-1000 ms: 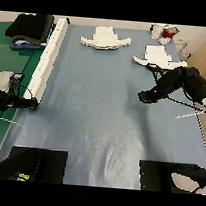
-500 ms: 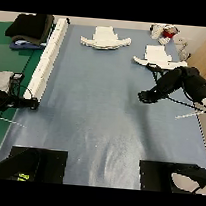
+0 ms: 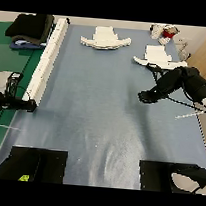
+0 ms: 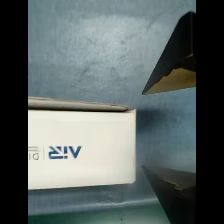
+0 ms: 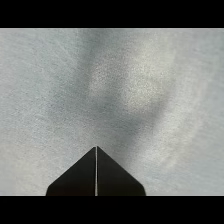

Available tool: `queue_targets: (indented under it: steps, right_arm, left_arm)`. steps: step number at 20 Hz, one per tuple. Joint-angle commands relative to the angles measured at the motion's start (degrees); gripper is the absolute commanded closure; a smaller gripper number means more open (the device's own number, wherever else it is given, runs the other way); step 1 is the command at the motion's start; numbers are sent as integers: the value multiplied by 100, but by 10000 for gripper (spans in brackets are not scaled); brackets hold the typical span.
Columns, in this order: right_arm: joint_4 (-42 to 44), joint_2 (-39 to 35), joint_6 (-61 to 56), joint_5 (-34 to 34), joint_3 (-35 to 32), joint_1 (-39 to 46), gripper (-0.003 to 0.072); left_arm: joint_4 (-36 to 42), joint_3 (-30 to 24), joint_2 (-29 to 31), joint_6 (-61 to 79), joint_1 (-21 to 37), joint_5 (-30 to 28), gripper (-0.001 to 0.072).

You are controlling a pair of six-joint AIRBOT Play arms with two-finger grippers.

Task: Fold the box.

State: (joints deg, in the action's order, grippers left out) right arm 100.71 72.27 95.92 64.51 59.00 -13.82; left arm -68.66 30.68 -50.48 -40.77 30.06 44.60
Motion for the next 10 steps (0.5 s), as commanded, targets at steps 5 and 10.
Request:
queue_targets:
  steps: [5,10]
  right_arm:
    - [2,4,-2,-2,4,4,671]
    - [2,4,-2,-2,4,4,671]
  left_arm:
    - [13,59,2006,-767,-50,2463,13]
    - [376,579,2638,-1287,-1329,2717,618]
